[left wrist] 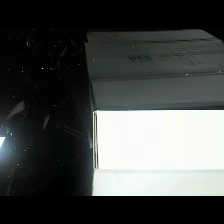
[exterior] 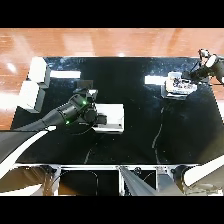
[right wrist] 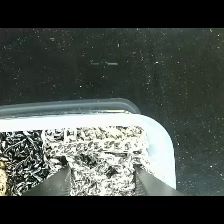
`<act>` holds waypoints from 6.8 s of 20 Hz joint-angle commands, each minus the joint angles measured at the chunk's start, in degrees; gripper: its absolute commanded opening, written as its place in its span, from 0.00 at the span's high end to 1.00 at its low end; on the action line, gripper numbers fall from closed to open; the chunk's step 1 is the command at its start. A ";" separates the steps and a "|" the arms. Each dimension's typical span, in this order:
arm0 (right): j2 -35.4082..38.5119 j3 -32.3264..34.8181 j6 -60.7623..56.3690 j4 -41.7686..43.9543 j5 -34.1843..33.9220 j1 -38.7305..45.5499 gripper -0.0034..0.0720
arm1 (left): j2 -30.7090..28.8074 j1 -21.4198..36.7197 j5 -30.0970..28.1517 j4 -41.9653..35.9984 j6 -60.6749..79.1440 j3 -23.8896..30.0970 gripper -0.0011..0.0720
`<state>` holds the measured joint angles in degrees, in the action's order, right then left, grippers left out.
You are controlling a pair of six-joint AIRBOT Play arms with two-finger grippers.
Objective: Fold the box and place the chain.
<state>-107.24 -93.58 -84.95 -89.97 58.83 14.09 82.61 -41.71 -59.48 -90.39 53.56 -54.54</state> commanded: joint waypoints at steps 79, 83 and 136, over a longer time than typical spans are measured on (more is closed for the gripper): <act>40.30 -19.19 8.20 22.86 17.66 -7.61 0.92 | -0.04 -0.20 -1.03 -0.31 0.00 0.02 0.96; 43.52 -18.91 8.48 22.84 20.04 -18.32 0.92 | -0.04 -0.20 -1.05 -0.28 0.00 0.02 0.96; 35.58 26.10 7.50 16.15 11.02 -48.61 0.09 | -0.04 -0.20 -1.53 -0.52 0.02 0.00 0.96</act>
<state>-74.59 -67.13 -76.71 -73.38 65.60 -38.04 82.61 -41.89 -61.01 -90.94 53.58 -54.54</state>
